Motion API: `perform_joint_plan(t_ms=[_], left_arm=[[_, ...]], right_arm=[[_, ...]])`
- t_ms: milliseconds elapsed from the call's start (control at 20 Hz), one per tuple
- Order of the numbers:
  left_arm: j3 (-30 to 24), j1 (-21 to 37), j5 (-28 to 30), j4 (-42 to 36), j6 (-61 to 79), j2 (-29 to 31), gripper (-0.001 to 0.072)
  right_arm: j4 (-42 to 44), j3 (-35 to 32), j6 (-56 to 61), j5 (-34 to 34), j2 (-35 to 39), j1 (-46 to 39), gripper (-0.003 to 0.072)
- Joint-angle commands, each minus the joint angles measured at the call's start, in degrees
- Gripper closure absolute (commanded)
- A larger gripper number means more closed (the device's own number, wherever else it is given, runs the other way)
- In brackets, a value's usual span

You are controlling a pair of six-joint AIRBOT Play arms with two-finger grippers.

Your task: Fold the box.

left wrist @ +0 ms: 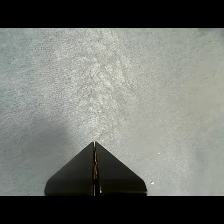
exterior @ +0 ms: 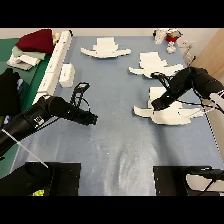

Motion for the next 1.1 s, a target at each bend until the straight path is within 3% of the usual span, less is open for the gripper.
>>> perform_joint_plan(t_ms=[0, 450, 600, 850, 1050], left_arm=[[0.00, -0.04, 0.00, 0.02, 0.00, 0.02, 0.0697], [0.00, -0.04, 0.00, 0.02, 0.00, 0.00, 0.0697], [0.02, -0.04, 0.15, 0.00, 0.02, 0.00, 0.0697], [0.02, -0.04, 1.07, -0.13, 0.00, 0.02, 0.0697], [0.02, -0.04, 1.42, -1.11, 0.00, 0.00, 0.0697]], right_arm=[[0.02, 0.04, 0.00, 0.00, -0.02, 0.00, 0.0680], [-0.02, 0.04, -0.11, 0.04, 0.00, 0.00, 0.0680], [-1.57, 0.04, -1.01, 3.98, -0.02, 0.00, 0.0680], [8.72, 0.04, 0.63, 4.66, -0.13, 0.00, 0.0680], [9.42, 0.04, 5.55, 4.74, -0.31, 0.02, 0.0680]])
